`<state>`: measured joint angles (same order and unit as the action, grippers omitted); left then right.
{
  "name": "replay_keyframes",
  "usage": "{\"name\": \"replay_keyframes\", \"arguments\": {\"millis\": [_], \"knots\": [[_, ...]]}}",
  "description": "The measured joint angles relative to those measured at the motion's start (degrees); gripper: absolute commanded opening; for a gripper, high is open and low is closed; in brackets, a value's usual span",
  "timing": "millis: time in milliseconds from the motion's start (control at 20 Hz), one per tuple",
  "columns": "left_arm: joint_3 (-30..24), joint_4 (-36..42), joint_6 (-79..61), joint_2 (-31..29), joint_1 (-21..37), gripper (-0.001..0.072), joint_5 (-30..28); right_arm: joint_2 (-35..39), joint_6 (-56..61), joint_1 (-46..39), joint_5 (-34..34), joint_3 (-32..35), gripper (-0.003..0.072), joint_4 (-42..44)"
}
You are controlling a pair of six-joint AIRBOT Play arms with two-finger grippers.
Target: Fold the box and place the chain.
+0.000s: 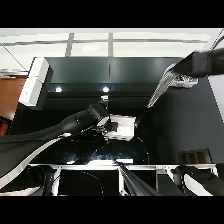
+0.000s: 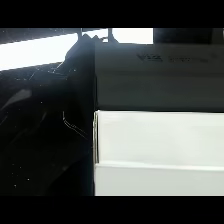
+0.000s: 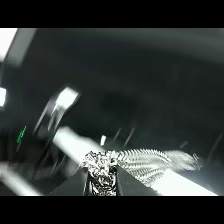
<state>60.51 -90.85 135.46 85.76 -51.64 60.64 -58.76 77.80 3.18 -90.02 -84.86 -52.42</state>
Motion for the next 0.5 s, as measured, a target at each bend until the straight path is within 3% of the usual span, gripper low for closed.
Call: {"name": "replay_keyframes", "arguments": {"millis": [500], "knots": [[0.0,-0.2,0.0,0.0,0.0,0.0029,-0.1,0.5,-2.8,11.3,-7.6,1.1,0.0038,-0.1]]}}
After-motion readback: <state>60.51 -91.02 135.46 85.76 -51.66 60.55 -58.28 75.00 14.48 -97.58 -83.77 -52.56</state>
